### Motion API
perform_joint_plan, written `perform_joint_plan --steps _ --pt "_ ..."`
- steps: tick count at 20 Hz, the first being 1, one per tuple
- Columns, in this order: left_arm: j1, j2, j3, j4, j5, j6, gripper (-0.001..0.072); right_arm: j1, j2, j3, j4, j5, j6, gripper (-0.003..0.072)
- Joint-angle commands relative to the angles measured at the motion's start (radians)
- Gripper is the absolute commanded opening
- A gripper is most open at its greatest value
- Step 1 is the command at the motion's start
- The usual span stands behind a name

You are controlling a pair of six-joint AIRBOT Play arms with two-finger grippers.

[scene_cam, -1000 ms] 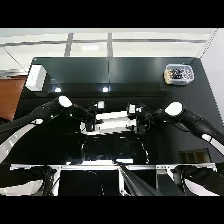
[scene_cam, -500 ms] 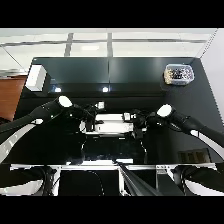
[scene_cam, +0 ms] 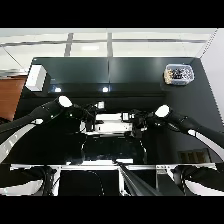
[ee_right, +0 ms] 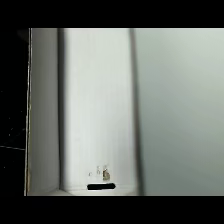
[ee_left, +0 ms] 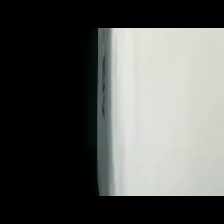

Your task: Fold the box and place the chain.

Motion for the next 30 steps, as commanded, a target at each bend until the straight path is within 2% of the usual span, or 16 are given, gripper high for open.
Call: perform_joint_plan --steps 1,2,4,6,8,12,13,15,16,17,18,20,23,24,25,30 --pt "0.000 0.000 0.000 0.000 0.001 0.002 0.0025 0.003 -0.002 0.001 -0.007 -0.014 0.006 0.0704" --pt "0.000 0.000 0.000 0.000 0.001 0.002 0.0025 0.003 -0.002 0.001 -0.007 -0.014 0.006 0.0703" --pt "0.000 0.000 0.000 0.000 0.000 0.002 0.0025 0.003 -0.002 0.001 -0.006 -0.013 0.006 0.0529" --pt "0.000 0.000 0.000 0.000 0.001 0.002 0.0049 0.003 -0.002 0.001 -0.006 -0.014 0.006 0.0529" --pt "0.013 0.014 0.014 0.031 -0.029 -0.049 0.0543 0.003 -0.002 0.001 -0.006 -0.014 0.006 0.0529" --pt "0.087 0.127 0.089 0.251 -0.187 -0.365 0.0567 0.003 -0.002 0.000 -0.006 -0.014 0.006 0.0501" --pt "0.107 0.165 0.107 0.322 -0.234 -0.484 0.0567 0.003 -0.002 0.001 -0.006 -0.014 0.006 0.0387" --pt "0.147 0.231 0.129 0.399 -0.368 -0.617 0.0559 0.003 -0.002 0.001 -0.006 -0.014 0.006 0.0354" --pt "0.168 0.261 0.130 0.408 -0.454 -0.689 0.0413 0.003 -0.002 0.000 -0.006 -0.014 0.006 0.0354" --pt "0.184 0.277 0.130 0.403 -0.542 -0.755 0.0149 0.003 -0.002 0.001 -0.006 -0.014 0.006 0.0354" --pt "0.194 0.282 0.124 0.365 -0.628 -0.803 0.0024 0.003 -0.002 0.001 -0.006 -0.014 0.006 0.0354" --pt "0.190 0.281 0.055 0.149 -0.704 -0.859 0.0024 0.003 -0.002 0.001 -0.006 -0.014 0.006 0.0353" --pt "0.138 0.281 -0.112 -0.222 -0.483 -0.782 0.0024 0.003 -0.002 0.000 -0.006 -0.014 0.006 0.0330" --pt "0.114 0.279 -0.161 -0.336 -0.336 -0.732 0.0024 0.003 -0.002 0.000 -0.006 -0.013 0.006 0.0118" --pt "0.092 0.275 -0.187 -0.425 -0.197 -0.687 0.0024 0.003 -0.002 0.001 -0.006 -0.013 0.006 0.0065" --pt "0.072 0.254 -0.159 -0.520 0.208 -0.626 0.0023 0.003 -0.002 0.000 -0.006 -0.014 0.006 0.0065"
